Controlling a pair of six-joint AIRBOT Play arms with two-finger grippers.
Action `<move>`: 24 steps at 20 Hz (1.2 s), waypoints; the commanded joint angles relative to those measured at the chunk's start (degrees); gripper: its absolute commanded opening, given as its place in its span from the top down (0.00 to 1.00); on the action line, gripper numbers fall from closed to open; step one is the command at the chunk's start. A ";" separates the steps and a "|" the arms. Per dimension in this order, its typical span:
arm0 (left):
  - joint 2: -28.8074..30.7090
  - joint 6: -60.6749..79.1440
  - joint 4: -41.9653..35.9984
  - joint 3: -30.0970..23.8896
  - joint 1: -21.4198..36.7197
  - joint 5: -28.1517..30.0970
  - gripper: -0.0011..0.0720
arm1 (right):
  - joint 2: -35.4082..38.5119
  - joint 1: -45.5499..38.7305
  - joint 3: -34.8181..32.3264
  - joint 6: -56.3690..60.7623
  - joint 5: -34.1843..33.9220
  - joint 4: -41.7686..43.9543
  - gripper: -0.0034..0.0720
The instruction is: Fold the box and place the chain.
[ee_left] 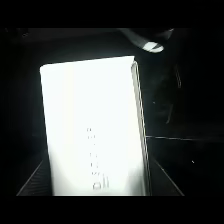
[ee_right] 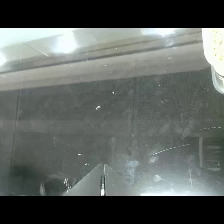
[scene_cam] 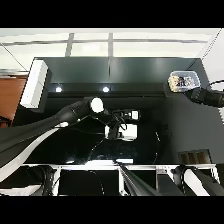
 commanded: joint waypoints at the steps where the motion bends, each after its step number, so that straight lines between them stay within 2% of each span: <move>1: -2.62 -3.23 2.67 0.00 -2.25 8.94 0.01 | -0.04 -0.04 -0.04 0.04 0.59 0.00 0.94; 3: -2.49 -3.32 2.78 0.13 -2.71 9.01 0.04 | -0.04 -0.04 -0.04 0.04 1.38 -0.04 0.94; 5: -0.55 -5.14 4.20 1.11 -2.43 5.70 0.49 | -0.04 -0.04 -0.04 0.04 1.84 -0.02 0.94; 6: 0.85 -6.56 6.47 1.60 -1.92 3.63 0.52 | -0.04 -0.04 -0.04 0.02 2.01 -0.04 0.94; 8: 4.70 -15.21 13.38 1.68 0.57 0.31 0.53 | -0.04 -0.04 -0.04 0.02 2.23 -0.04 0.94; 10: 8.26 -26.16 20.87 1.68 5.68 -5.40 0.53 | -0.04 -0.04 -0.04 0.02 2.29 -0.09 0.94; 12: 10.49 -37.00 26.14 1.64 13.20 -13.70 0.53 | -0.04 -0.04 -0.04 0.04 2.36 -1.11 0.94; 14: 11.89 -43.65 28.09 0.87 22.64 -22.29 0.53 | -0.04 -0.02 -0.04 0.04 2.34 -2.25 0.94; 16: 13.70 -48.00 28.52 -1.57 33.00 -27.47 0.53 | -0.04 -0.02 -0.04 0.04 2.32 -2.56 0.94; 18: 15.74 -52.06 28.83 -4.90 43.12 -29.99 0.53 | -0.04 -0.02 -0.04 0.04 2.29 -2.56 0.94; 21: 19.87 -54.29 32.46 -10.64 56.57 -30.08 0.53 | -0.04 -0.02 -0.04 0.04 2.29 -2.56 0.94; 24: 22.99 -54.27 37.09 -14.01 68.11 -29.03 0.53 | -0.04 -0.02 -0.04 0.07 2.21 -2.51 0.94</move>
